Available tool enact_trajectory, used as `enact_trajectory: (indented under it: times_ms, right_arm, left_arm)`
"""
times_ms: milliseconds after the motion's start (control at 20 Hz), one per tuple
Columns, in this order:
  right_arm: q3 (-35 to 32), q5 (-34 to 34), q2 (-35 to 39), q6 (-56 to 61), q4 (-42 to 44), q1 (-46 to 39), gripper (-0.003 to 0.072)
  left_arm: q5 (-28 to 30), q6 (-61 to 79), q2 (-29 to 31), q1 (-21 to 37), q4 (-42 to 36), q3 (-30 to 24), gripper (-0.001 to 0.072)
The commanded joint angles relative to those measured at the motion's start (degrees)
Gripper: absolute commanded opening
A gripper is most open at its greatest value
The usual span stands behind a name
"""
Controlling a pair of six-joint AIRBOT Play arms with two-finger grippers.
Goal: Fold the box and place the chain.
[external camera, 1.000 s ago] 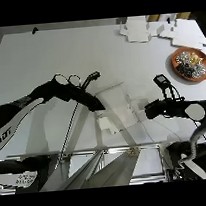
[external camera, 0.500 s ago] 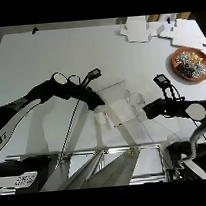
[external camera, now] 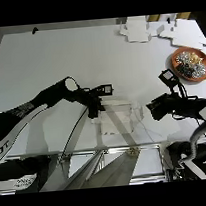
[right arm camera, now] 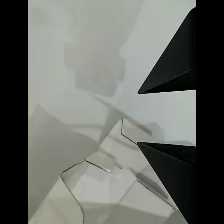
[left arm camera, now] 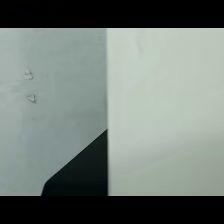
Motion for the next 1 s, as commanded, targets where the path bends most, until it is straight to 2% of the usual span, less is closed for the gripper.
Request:
enact_trajectory:
  times_ms: [0,500,950]
  right_arm:
    - [0.61,2.03,2.82,-0.24,-2.97,0.07,0.0341]
    - [0.57,2.08,2.38,-0.24,-3.02,0.07,0.034]
    - [0.57,2.21,2.38,-1.77,-3.43,0.07,0.034]
  left_arm:
    - [5.42,1.99,0.0,-1.27,1.01,0.02,0.0003]
    - [8.68,1.73,-0.07,-1.27,1.05,0.02,0.0002]
    - [8.52,1.75,-0.04,-1.27,1.05,0.02,0.0009]
